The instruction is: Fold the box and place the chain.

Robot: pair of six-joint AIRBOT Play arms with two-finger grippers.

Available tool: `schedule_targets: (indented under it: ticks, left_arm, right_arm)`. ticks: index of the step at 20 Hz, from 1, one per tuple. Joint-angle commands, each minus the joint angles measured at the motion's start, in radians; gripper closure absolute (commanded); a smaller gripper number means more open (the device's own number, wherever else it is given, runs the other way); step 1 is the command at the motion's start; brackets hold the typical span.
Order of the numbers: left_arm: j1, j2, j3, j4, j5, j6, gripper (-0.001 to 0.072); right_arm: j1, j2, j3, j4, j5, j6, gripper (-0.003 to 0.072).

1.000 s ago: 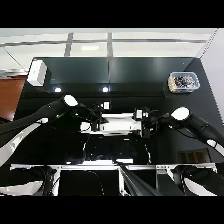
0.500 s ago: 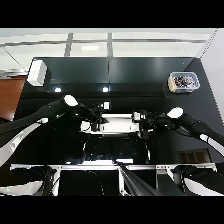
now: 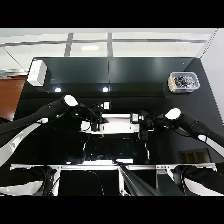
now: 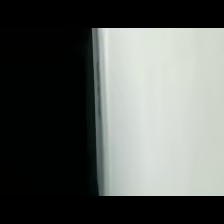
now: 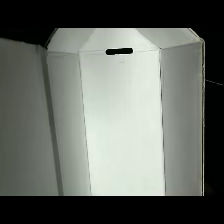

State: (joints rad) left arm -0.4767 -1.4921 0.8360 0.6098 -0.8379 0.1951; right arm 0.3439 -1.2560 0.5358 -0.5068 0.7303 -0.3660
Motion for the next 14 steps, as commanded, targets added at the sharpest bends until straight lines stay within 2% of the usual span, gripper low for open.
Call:
schedule_targets:
  ticks: [1,14]
  left_arm:
    - [0.000,-0.001,0.001,0.000,0.000,0.000,0.0685]
    - [0.000,-0.001,0.001,0.000,0.000,0.000,0.0684]
  right_arm:
    - [0.022,-0.003,0.001,-0.036,-0.043,0.044,-0.0016]
    - [0.026,-0.017,0.016,-0.048,-0.055,0.082,-0.0016]
